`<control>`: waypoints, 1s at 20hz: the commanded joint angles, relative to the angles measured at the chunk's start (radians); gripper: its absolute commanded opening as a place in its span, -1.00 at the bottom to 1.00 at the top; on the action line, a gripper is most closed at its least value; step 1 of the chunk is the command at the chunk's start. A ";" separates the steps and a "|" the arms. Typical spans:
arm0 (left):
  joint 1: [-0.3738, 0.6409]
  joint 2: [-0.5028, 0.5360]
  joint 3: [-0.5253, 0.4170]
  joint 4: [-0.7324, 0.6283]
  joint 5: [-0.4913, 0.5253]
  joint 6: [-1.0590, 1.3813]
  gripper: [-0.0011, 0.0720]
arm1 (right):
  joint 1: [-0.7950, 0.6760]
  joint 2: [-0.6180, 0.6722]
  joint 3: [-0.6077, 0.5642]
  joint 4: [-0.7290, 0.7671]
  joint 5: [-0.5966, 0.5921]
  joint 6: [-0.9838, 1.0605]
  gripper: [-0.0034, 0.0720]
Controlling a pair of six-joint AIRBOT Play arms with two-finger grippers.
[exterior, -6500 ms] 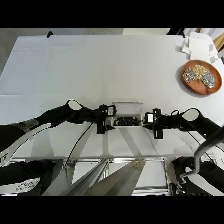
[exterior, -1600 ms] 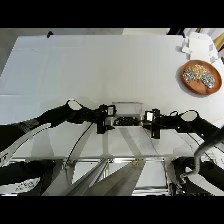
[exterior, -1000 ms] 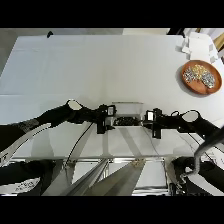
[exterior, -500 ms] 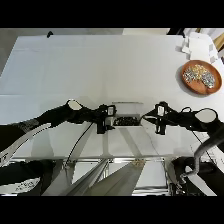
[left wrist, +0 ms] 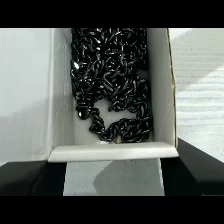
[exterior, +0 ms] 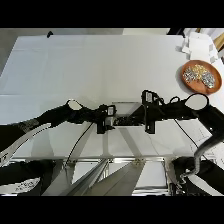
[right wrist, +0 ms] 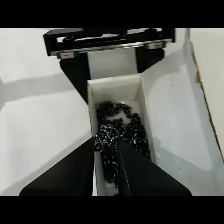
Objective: Fold the box and place the chain.
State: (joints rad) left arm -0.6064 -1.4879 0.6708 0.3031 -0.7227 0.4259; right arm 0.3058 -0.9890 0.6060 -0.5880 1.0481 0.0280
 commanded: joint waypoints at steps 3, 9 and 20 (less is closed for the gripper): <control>0.000 0.000 0.001 0.000 0.000 0.000 -0.23 | 0.033 -0.034 0.072 -0.100 -0.015 0.090 -0.30; 0.000 0.000 0.001 0.000 0.000 0.000 -0.23 | 0.033 -0.045 0.352 -0.147 0.036 0.124 -0.22; 0.000 0.000 0.001 0.000 0.000 0.000 -0.23 | 0.034 -0.331 0.430 -0.237 0.083 0.077 -0.82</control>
State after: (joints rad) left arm -0.6064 -1.4879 0.6708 0.3035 -0.7227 0.4263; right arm 0.3386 -1.2606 1.0294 -0.7849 1.0588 0.1078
